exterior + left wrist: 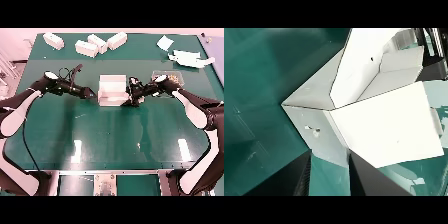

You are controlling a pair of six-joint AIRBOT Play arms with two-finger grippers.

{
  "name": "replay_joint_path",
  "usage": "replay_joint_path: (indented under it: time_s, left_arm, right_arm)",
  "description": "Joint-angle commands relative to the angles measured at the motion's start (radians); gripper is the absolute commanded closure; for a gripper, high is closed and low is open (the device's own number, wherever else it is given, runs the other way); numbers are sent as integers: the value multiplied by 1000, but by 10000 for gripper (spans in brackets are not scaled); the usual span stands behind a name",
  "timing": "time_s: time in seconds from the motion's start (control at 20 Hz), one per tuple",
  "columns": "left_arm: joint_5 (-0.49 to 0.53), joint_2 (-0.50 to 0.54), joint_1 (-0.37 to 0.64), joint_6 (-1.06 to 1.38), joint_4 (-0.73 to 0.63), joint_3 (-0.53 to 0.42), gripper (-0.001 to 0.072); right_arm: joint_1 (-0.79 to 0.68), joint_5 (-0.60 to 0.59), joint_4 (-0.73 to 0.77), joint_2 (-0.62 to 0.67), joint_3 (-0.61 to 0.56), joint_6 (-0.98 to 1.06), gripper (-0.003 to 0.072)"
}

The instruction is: Fold the box and place the chain.

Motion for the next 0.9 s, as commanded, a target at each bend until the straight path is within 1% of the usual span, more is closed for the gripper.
replay_joint_path:
  time_s: [0.0, 0.6, 0.85]
  left_arm:
    - [-2, 1, -8, 5, -11, 1, 428]
    - [-16, 1, -8, 6, -75, 1, 428]
    - [-15, 1, -12, -25, -76, 2, 429]
  right_arm:
    - [0, 0, 0, 0, 0, 0, 114]
    - [0, 0, 0, 0, 0, 0, 114]
    - [0, 0, 0, 0, 0, 0, 113]
